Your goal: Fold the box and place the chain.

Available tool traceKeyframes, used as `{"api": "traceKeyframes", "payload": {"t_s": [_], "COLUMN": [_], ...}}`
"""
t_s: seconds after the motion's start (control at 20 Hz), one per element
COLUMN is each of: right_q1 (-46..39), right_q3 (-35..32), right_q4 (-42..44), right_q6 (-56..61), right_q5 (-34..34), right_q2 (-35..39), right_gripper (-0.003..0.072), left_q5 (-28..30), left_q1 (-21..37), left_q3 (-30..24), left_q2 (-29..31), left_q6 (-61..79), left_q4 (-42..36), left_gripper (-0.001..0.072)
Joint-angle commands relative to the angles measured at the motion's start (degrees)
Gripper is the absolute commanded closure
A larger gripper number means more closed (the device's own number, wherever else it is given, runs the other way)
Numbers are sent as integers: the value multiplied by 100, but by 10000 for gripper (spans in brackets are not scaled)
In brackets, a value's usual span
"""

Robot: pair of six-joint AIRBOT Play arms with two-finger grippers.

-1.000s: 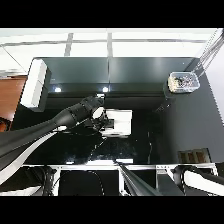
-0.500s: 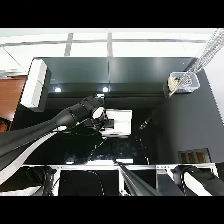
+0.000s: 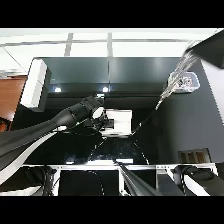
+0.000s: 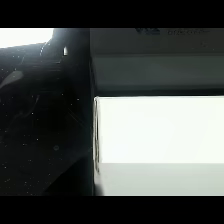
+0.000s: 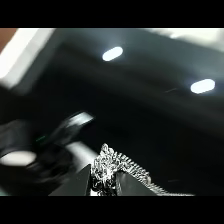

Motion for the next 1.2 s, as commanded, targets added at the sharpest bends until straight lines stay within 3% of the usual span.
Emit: {"api": "traceKeyframes", "payload": {"t_s": [0.0, 0.35, 0.75, 1.0, 1.15], "right_q1": [328, 1139, 1145, 717, 533], "right_q3": [-782, -1786, -1823, -1805, -1808], "right_q4": [1012, 1390, 1410, 2892, 2983], "right_q6": [-186, -363, -426, -654, -660], "right_q5": [-389, -1272, -1266, -1276, -1272], "right_q2": [7, -7, -4, -2, -4], "right_gripper": [671, 671, 671, 671, 671], "left_q5": [2, 2, 0, 2, 0], "left_q1": [0, 0, 0, 0, 0], "left_q3": [2, 2, 2, 2, 2], "left_q2": [2, 2, 2, 2, 2], "left_q6": [2, 2, 2, 2, 2], "left_q4": [7, 9, 7, 7, 7], "left_gripper": [682, 682, 682, 682, 682]}}
